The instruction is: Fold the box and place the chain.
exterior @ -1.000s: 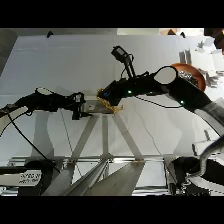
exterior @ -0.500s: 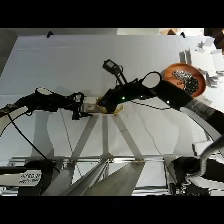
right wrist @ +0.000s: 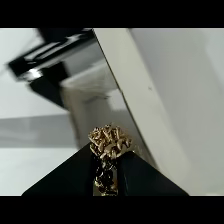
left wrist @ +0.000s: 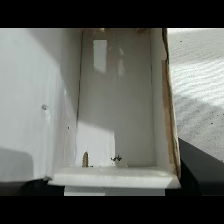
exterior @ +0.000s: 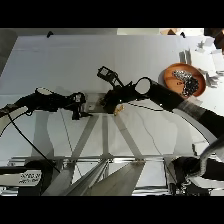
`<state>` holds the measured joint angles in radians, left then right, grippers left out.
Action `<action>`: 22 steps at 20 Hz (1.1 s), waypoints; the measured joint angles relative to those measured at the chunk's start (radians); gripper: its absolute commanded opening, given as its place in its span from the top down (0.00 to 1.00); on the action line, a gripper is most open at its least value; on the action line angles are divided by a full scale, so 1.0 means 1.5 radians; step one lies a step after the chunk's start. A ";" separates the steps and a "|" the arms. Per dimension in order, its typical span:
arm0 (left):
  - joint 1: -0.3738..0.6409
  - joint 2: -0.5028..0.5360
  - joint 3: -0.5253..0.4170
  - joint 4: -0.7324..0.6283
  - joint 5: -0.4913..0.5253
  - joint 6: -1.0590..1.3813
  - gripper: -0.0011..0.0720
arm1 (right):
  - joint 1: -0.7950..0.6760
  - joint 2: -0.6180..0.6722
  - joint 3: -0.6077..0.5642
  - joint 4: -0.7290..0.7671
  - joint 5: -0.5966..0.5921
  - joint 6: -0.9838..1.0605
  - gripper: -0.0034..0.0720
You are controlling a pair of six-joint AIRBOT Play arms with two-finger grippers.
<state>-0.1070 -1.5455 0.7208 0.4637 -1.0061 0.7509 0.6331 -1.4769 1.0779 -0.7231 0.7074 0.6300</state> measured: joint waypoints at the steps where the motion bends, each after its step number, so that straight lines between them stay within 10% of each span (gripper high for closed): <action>1: 0.000 0.000 0.000 0.000 0.000 0.000 0.52 | 0.000 -0.004 0.000 -0.002 -0.006 0.001 0.90; 3: 0.000 0.000 0.000 0.000 0.000 0.000 0.52 | 0.000 -0.008 0.000 -0.006 -0.003 0.003 0.53; 17: 0.000 0.000 0.000 0.000 0.000 0.001 0.52 | -0.124 0.115 -0.082 -0.057 0.195 -0.199 0.50; 22: 0.000 0.000 0.000 0.000 0.000 0.001 0.52 | -0.173 0.099 -0.141 -0.043 0.194 -0.353 0.17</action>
<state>-0.1070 -1.5455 0.7208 0.4637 -1.0061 0.7517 0.3740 -1.3289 0.8661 -0.7879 0.9989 0.1009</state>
